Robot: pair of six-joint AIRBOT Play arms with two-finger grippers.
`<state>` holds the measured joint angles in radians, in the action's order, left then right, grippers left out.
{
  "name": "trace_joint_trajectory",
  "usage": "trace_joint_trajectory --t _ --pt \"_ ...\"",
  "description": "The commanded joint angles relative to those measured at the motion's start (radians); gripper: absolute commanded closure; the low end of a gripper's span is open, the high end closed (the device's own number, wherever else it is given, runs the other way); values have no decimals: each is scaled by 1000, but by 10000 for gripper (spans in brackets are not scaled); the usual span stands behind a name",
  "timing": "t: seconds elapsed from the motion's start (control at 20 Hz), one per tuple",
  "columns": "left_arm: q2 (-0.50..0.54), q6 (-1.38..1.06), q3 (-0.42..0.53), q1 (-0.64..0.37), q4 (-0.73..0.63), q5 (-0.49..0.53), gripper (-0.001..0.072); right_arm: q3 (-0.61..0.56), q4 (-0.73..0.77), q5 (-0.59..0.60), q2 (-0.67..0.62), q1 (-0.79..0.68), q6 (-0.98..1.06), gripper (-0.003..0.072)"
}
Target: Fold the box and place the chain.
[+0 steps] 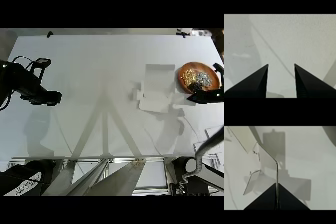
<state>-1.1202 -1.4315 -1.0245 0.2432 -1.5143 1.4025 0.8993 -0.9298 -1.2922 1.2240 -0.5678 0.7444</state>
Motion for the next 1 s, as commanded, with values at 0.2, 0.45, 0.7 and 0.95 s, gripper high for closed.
trace_joint_trajectory --t 0.2,0.45,0.7,0.95 --pt "0 0 0 0 0 0 361 -154 76 69 -89 249 -79 677" --pt "1 -12 0 0 5 0 361 -154 -15 37 -89 399 -11 677" --pt "1 -22 0 0 4 0 361 -178 -18 76 -89 478 38 677" --pt "1 -20 0 0 3 -6 361 -309 26 212 -153 481 66 677"
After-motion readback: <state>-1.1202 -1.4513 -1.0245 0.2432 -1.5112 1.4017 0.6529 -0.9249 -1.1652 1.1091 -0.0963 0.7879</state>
